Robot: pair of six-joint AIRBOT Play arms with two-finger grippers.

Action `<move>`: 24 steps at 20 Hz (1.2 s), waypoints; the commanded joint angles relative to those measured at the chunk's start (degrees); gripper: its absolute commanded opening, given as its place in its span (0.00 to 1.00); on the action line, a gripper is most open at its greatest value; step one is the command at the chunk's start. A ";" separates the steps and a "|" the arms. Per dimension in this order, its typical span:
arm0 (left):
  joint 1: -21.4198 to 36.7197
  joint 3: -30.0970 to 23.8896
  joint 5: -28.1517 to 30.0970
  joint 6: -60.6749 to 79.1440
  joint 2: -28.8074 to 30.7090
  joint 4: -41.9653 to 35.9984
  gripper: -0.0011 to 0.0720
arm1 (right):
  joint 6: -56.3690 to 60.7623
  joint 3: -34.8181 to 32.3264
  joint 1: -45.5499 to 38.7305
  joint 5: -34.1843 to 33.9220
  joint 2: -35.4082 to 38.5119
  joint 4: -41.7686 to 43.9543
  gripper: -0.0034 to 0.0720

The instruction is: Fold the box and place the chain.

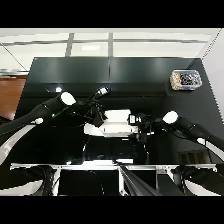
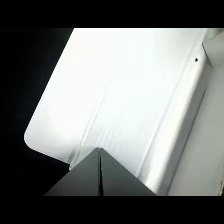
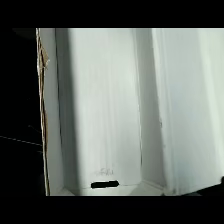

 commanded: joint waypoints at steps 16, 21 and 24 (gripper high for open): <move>12.46 -8.28 -11.80 1.33 16.13 6.82 1.00 | 0.02 -0.02 0.07 -0.02 0.00 0.04 0.68; 1.29 -10.16 1.03 26.21 15.56 6.97 1.00 | 0.00 -0.02 0.07 -0.02 0.00 0.04 0.68; 0.00 -9.42 0.42 27.65 12.52 8.74 1.00 | 0.00 -0.02 0.07 -0.02 0.00 0.04 0.68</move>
